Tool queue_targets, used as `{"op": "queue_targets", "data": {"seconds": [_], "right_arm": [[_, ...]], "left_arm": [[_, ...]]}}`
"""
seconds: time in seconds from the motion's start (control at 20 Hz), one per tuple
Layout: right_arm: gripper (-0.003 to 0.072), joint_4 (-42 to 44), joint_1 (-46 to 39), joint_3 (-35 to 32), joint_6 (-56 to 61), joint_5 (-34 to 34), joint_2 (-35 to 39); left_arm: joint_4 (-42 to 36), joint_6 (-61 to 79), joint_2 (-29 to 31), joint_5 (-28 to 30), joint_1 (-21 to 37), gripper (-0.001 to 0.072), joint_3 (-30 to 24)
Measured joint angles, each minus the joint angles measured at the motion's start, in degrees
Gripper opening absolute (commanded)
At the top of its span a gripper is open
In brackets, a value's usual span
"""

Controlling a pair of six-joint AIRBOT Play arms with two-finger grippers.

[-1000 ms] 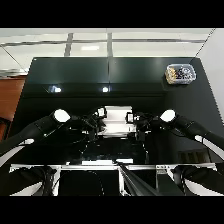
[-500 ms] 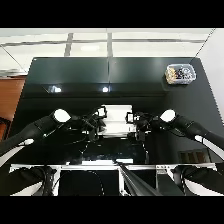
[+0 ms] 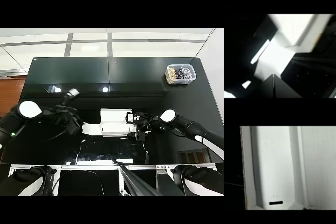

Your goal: Fold the box and place the chain.

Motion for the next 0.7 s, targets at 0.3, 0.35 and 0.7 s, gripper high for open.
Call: {"op": "queue_targets", "data": {"seconds": [0.3,0.35,0.7], "right_arm": [[0.0106,0.0,0.0,0.0,0.0,0.0,0.0],[0.0107,0.0,0.0,0.0,0.0,0.0,0.0],[0.0106,0.0,0.0,0.0,0.0,0.0,0.0]], "left_arm": [[-9.3,-14.1,-4.7,-4.3,18.3,0.0025,-7.5],[-11.3,-14.1,-6.3,-4.2,19.4,0.0025,-8.4],[-20.6,-10.2,-17.7,-1.5,12.7,0.0025,-9.5]]}}
